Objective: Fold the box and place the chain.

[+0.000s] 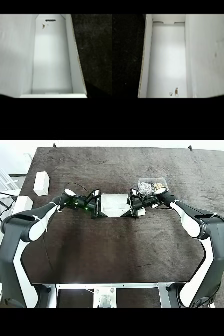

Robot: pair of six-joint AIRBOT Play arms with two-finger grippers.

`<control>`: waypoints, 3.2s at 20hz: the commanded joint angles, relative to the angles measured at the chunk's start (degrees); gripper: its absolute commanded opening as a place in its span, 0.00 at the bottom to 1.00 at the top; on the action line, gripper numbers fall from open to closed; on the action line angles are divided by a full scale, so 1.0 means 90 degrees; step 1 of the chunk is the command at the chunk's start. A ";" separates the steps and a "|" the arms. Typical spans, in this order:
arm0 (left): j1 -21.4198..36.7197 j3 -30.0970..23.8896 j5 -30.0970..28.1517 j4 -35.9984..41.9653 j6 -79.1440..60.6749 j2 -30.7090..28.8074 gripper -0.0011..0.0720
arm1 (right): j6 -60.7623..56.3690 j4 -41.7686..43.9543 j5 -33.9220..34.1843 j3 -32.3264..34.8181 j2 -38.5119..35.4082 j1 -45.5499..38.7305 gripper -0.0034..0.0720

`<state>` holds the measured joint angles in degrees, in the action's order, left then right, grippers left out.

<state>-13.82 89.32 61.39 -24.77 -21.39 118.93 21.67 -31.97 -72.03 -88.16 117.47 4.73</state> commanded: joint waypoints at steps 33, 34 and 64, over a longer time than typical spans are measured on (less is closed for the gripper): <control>0.0005 0.0000 -0.0041 -0.0053 -0.0010 0.0000 0.66 | -0.0799 -0.0481 -0.0265 -0.0032 -0.0461 -0.0508 1.00; 0.0007 0.0000 -0.0041 -0.0053 -0.0010 0.0000 0.66 | -0.1081 -0.0522 -0.0287 -0.0032 -0.0503 -0.0510 1.00; 0.0005 0.0000 -0.0039 -0.0058 -0.0010 0.0000 0.66 | -0.2246 0.0690 0.1532 -0.0049 -0.1010 0.0189 0.06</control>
<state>-13.76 89.34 61.06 -25.26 -21.45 118.93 1.61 -25.63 -63.44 -88.44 107.96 5.80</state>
